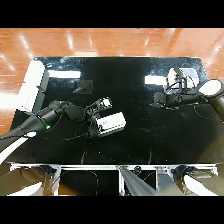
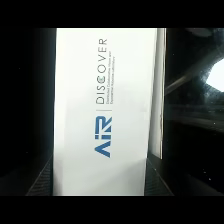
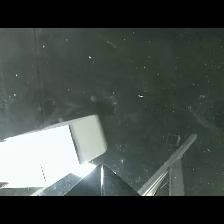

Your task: Fold the box and place the chain.

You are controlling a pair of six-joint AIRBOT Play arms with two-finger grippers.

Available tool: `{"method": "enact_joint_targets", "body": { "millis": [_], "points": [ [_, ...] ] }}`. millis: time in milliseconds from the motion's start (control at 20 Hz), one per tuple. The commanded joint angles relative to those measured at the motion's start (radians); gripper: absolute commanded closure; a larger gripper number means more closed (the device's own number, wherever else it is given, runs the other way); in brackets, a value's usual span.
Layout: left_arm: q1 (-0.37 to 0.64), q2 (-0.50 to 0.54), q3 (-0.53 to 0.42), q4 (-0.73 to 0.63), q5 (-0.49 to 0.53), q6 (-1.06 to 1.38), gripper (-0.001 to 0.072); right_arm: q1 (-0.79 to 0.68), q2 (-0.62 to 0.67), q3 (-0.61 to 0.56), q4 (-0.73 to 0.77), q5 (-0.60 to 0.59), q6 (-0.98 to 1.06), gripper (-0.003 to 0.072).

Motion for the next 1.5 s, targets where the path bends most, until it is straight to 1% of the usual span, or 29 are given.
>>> {"method": "enact_joint_targets", "body": {
  "millis": [0,100,200,350,500,650,750,800,850,900,950,1050,1150,1200,1350,1450],
  "points": [
    [0.003,0.007,0.013,0.034,0.029,-0.086,0.0687,-0.001,0.001,0.001,0.000,-0.012,0.000,0.0659],
    [0.013,0.061,0.015,0.120,0.062,-0.182,0.0688,-0.001,0.001,0.001,-0.007,-0.012,-0.001,0.0659],
    [0.051,0.143,0.014,0.216,0.133,-0.302,0.0688,-0.002,0.001,0.001,-0.007,-0.019,-0.008,0.0659],
    [0.153,0.286,0.009,0.304,0.243,-0.388,0.0689,-0.001,0.001,0.001,-0.007,-0.039,-0.019,0.0659],
    [0.333,0.423,0.008,0.318,0.359,-0.442,0.0688,-0.001,0.001,0.001,-0.007,-0.041,-0.027,0.0659],
    [0.558,0.507,-0.024,0.327,0.481,-0.474,0.0689,-0.001,0.001,0.001,-0.007,-0.042,-0.061,0.0659],
    [0.721,0.531,-0.056,0.357,0.583,-0.487,0.0689,-0.001,0.001,0.001,-0.007,-0.048,-0.088,0.0659],
    [0.794,0.533,-0.070,0.393,0.628,-0.488,0.0688,0.000,0.000,0.001,-0.006,-0.052,-0.101,0.0659],
    [0.871,0.533,-0.083,0.446,0.659,-0.489,0.0689,-0.001,0.000,0.001,-0.007,-0.059,-0.113,0.0659],
    [0.938,0.533,-0.090,0.484,0.669,-0.489,0.0689,0.000,0.000,0.001,-0.007,-0.064,-0.125,0.0659],
    [1.002,0.533,-0.093,0.498,0.649,-0.499,0.0689,-0.001,0.001,0.001,-0.007,-0.068,-0.137,0.0659],
    [1.103,0.531,-0.093,0.510,0.563,-0.505,0.0687,-0.001,0.000,0.001,-0.007,-0.068,-0.150,0.0659],
    [1.191,0.521,-0.090,0.552,0.475,-0.508,0.0687,0.000,0.000,0.001,-0.007,-0.071,-0.150,0.0659],
    [1.230,0.508,-0.090,0.547,0.443,-0.507,0.0687,0.000,0.000,0.001,-0.007,-0.073,-0.150,0.0660],
    [1.293,0.439,-0.090,0.561,0.355,-0.481,0.0687,0.000,0.000,0.001,-0.002,-0.076,-0.149,0.0659],
    [1.299,0.398,-0.090,0.579,0.283,-0.444,0.0687,0.000,0.000,0.001,0.009,-0.072,-0.140,0.0659]
  ]
}}
